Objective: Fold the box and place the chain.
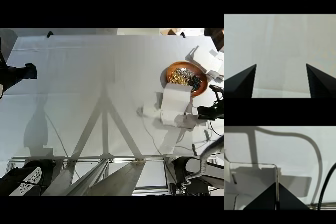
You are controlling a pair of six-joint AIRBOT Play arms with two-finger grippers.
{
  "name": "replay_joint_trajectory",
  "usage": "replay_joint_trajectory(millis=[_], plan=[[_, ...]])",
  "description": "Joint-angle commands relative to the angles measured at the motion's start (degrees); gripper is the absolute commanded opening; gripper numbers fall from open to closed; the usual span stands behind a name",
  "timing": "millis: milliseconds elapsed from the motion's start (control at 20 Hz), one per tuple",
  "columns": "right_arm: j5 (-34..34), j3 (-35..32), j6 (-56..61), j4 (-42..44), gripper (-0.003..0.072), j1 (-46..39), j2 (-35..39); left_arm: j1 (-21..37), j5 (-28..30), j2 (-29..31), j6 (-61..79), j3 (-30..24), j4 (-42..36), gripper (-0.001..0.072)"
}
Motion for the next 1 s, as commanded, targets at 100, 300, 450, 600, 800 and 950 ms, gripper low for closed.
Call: replay_joint_trajectory(millis=[100, 300, 450, 600, 800, 950], plan=[[5.29, 0.00, -16.09, 13.44, 0.0008, 0.02, 3.15, -0.02, 0.02, 0.04, 0.00, 0.00, 0.00, 0.0696], [4.68, -0.02, -18.86, 23.71, 0.0007, 2.75, 6.73, -0.02, 0.02, 0.04, 0.00, 0.00, 0.00, 0.0696], [3.34, -0.02, -18.97, 29.90, 0.0007, 10.69, 8.00, -0.02, 0.02, 0.04, 0.00, 0.00, 0.00, 0.0696], [1.33, -0.07, -21.29, 38.38, 0.0006, 19.61, 8.02, -0.02, 0.02, 0.04, 0.00, 0.00, 0.00, 0.0696], [-8.63, -3.04, -21.29, 47.15, 0.0006, 28.76, 8.02, -0.02, 0.02, 0.04, 0.00, 0.00, 0.00, 0.0696], [-17.86, -7.67, -23.50, 53.59, 0.0006, 34.73, 8.11, -0.02, 0.02, 0.04, 0.00, 0.00, 0.00, 0.0696]])
